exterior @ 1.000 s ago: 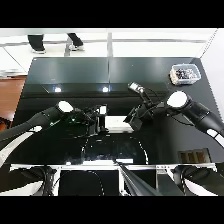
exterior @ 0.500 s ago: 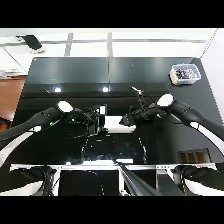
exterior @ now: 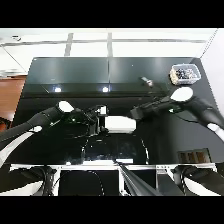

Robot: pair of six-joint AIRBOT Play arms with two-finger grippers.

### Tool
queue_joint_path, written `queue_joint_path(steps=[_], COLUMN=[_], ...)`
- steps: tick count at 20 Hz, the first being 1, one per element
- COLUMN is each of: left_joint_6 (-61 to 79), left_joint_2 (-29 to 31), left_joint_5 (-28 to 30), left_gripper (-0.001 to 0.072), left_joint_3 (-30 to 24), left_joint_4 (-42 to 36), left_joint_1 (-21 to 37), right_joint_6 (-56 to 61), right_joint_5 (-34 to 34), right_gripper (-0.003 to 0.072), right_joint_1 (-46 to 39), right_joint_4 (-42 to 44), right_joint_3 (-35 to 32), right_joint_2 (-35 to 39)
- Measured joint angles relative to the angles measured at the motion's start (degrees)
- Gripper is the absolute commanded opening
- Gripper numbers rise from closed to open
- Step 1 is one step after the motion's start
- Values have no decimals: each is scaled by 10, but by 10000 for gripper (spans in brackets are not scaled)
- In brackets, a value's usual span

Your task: Fold the box and place the chain.

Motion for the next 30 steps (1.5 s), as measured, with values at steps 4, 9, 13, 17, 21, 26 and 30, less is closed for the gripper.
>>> queue_joint_path(steps=[4,9,13,17,21,26,30], left_joint_6=[-28,-78,-125,-205,-277,-323,-339], left_joint_2=[46,111,63,-33,-97,-120,-125], left_joint_5=[-6,-23,-8,-7,-64,-125,-158], left_gripper=[719,717,717,717,716,716,716], left_joint_3=[4,12,68,155,221,259,284], left_joint_4=[30,49,31,30,55,113,145], left_joint_1=[0,-12,-55,-79,-88,-95,-102], right_joint_6=[14,33,38,39,39,39,36], right_joint_5=[66,123,108,97,93,82,75], right_gripper=[16,17,17,17,17,17,17], right_joint_1=[-115,-208,-228,-233,-235,-235,-235], right_joint_4=[-89,-159,-159,-156,-154,-154,-155], right_joint_3=[3,3,-9,-18,-21,-22,-22], right_joint_2=[81,116,123,124,124,124,124])
